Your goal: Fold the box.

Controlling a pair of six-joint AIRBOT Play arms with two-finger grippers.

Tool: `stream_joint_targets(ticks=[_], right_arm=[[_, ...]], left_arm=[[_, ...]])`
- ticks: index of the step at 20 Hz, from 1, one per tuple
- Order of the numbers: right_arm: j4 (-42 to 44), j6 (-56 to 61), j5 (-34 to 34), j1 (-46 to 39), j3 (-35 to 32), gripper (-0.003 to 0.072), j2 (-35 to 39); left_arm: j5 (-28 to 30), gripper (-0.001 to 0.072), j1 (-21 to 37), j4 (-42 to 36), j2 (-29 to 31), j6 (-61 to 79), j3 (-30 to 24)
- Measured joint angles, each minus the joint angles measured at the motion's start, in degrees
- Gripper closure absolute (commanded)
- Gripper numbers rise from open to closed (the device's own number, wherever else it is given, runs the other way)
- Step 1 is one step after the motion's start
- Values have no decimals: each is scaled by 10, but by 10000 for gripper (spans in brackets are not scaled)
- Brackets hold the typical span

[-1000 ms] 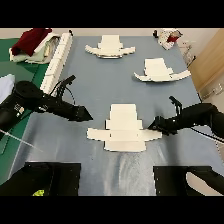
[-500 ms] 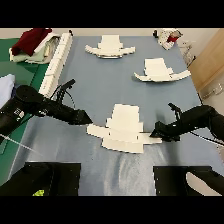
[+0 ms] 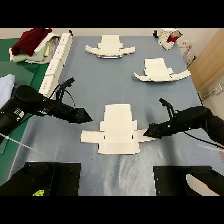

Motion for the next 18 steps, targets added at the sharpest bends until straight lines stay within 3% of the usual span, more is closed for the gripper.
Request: stream_joint_targets(ticks=[2, 9, 10, 11, 12, 18], right_arm=[[3, -18, 35, 35, -22, 683, 35], [3, -23, 123, 92, -81, 684, 135], [1, -23, 126, 94, -83, 683, 139], [2, -21, 130, 96, -85, 683, 143], [1, -21, 132, 97, -87, 683, 145], [1, -19, 132, 99, -89, 683, 150]], left_arm=[[7, 157, 12, 1, -15, 3, 4], [7, 162, 38, -50, -132, 62, 14], [7, 190, 39, -67, -154, 81, 16], [7, 283, 40, -85, -176, 101, 19], [7, 329, 40, -103, -198, 120, 24], [-35, 341, 5, -161, -328, 207, 101]])
